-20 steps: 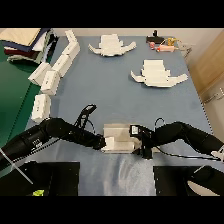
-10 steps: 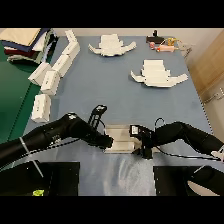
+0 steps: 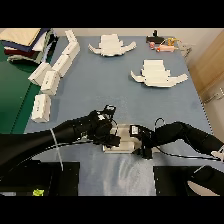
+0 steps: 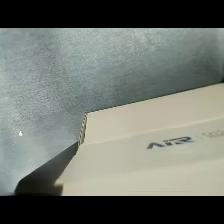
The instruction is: Fold the box.
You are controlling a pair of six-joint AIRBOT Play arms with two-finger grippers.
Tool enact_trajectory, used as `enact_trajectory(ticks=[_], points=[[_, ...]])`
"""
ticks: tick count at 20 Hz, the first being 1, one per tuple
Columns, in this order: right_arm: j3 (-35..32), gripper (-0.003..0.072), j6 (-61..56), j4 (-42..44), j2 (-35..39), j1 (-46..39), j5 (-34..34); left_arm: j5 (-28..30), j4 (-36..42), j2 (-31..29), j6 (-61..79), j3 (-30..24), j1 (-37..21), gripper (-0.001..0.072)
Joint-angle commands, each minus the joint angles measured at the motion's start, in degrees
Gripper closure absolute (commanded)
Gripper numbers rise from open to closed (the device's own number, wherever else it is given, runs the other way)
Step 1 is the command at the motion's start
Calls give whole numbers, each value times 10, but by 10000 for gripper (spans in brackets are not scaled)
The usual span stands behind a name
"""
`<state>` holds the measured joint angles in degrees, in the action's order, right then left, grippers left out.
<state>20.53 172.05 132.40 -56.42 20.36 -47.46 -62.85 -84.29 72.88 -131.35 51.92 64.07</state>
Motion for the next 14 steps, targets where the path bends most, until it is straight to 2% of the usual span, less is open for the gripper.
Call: enact_trajectory(ticks=[1,3,5,6,8,9,14], points=[[0,167,0,0,0,0,0,-45,-33,34,-51,31,17,399],[0,167,0,0,0,0,0,-48,-35,39,-74,32,25,417],[0,167,0,0,0,0,0,-49,-37,39,-97,33,30,559],[0,167,0,0,0,0,0,-48,-37,39,-115,33,30,604],[0,167,0,0,0,0,0,-47,-43,39,-143,33,35,606],[0,167,0,0,0,0,0,-47,-43,39,-146,33,38,693],[0,167,0,0,0,0,0,-47,-40,38,-151,34,39,692]])
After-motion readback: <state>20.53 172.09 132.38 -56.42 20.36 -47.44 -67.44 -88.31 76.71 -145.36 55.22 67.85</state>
